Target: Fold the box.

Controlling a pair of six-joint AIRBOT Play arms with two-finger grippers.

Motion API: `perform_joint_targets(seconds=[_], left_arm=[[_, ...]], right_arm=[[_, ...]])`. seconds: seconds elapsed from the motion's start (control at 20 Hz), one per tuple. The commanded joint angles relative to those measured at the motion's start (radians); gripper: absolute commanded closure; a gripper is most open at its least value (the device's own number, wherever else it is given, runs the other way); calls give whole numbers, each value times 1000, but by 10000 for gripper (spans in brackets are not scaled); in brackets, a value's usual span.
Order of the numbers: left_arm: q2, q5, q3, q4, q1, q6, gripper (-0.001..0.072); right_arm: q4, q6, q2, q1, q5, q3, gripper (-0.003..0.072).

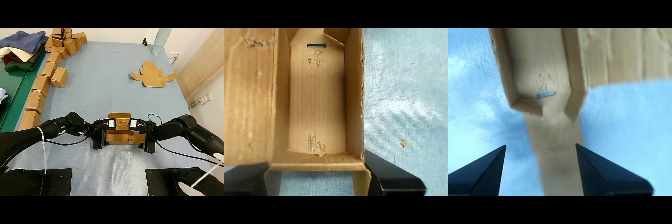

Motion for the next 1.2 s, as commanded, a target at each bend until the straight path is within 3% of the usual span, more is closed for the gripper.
perform_joint_targets(seconds=[0.0,0.15,0.25,0.55,0.6,0.65,0.7,0.9,1.15], left_arm=[[0,-1,0,1,-1,1,185],[0,-1,0,1,-1,1,185],[0,-1,0,1,-1,1,185],[0,-1,0,1,-1,1,185],[0,-1,0,1,-1,1,185],[0,-1,0,1,-1,1,185],[0,-1,0,1,-1,1,185],[0,-1,0,1,-1,1,185],[0,-1,0,1,-1,1,185]], right_arm=[[38,337,95,0,-99,0,-22],[201,664,140,0,-101,0,-22],[297,738,141,0,-101,0,-21],[319,1143,129,0,-15,0,-5],[335,1188,115,0,-3,0,173],[378,1192,95,0,21,1,624],[434,1178,71,0,60,3,682],[407,1101,-63,-4,160,131,682],[386,985,-328,-48,129,307,682]])
